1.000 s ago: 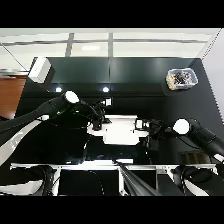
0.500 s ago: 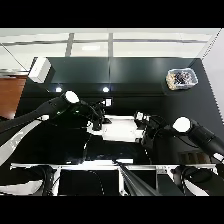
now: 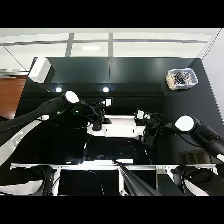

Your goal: Fold the box and place the chain.

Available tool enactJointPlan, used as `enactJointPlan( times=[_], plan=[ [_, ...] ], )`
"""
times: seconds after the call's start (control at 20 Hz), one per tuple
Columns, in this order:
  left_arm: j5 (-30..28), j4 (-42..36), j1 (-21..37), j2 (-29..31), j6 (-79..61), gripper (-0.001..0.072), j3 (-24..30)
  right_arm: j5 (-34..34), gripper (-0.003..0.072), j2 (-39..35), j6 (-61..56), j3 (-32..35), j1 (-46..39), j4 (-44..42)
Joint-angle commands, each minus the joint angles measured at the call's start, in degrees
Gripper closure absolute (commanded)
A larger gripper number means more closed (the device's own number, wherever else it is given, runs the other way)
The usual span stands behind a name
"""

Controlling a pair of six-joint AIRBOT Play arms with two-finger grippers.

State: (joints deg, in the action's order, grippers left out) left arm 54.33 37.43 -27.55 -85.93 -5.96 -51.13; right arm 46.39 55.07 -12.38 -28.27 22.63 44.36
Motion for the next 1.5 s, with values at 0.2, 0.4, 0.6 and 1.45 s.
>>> enactJointPlan(
  times=[0.2, 0.4, 0.6, 1.45],
  plan=[
    [0.3, 0.0, 0.0, 0.0, 0.0, 0.0682, 0.0, -5.8, -0.0023, -0.1, 5.6, -0.5, 0.0, 0.1],
    [0.3, -0.1, 0.0, 0.0, 0.0, 0.0682, 0.0, -6.6, -0.0023, 1.3, 7.4, -0.5, -0.2, -1.6],
    [0.3, -0.2, 0.0, 0.0, 0.0, 0.0682, 0.0, -5.6, -0.0023, 3.6, 16.1, -0.5, -0.2, -9.3],
    [0.3, -0.4, 0.0, 0.0, 0.2, 0.0682, 0.0, -4.5, -0.0022, 14.3, 29.2, -0.5, -2.6, -12.8]
  ],
)
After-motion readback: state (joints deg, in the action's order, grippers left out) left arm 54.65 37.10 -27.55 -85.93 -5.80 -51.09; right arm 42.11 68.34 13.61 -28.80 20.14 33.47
